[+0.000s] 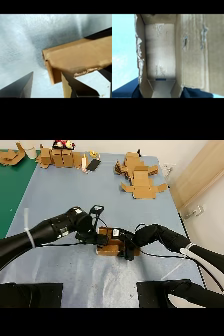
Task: Fold the box.
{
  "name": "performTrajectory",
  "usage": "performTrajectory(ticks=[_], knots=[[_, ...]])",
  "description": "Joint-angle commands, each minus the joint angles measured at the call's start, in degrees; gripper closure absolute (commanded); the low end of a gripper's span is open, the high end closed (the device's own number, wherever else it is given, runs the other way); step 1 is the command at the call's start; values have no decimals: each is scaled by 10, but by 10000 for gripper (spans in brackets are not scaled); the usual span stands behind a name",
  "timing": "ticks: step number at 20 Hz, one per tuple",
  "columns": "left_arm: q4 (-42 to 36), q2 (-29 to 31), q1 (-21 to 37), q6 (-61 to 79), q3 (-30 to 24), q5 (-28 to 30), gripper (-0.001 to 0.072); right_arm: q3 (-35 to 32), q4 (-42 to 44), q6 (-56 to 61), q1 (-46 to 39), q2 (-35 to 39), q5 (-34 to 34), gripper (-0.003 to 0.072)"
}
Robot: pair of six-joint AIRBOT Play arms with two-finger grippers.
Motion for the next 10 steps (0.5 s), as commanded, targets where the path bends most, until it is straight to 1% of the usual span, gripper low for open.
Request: performTrajectory(ticks=[1,3,4,5,6,8,9,10], knots=[[13,33,15,21,0,-30,149,1,0,0,-1,0,6,176],[14,38,24,56,0,-88,152,0,0,0,-1,0,6,176],[19,38,30,68,0,-118,268,1,0,0,-1,0,6,176],[31,38,33,73,-1,-137,547,0,0,0,-1,0,6,177],[42,38,32,92,-1,-144,699,0,0,0,-1,0,6,176],[23,38,31,199,-5,-132,699,1,0,0,-1,0,6,176],[-9,40,31,273,-12,-116,699,1,0,0,-1,0,6,176],[-66,45,33,380,-26,-98,699,0,0,0,-1,0,6,177]])
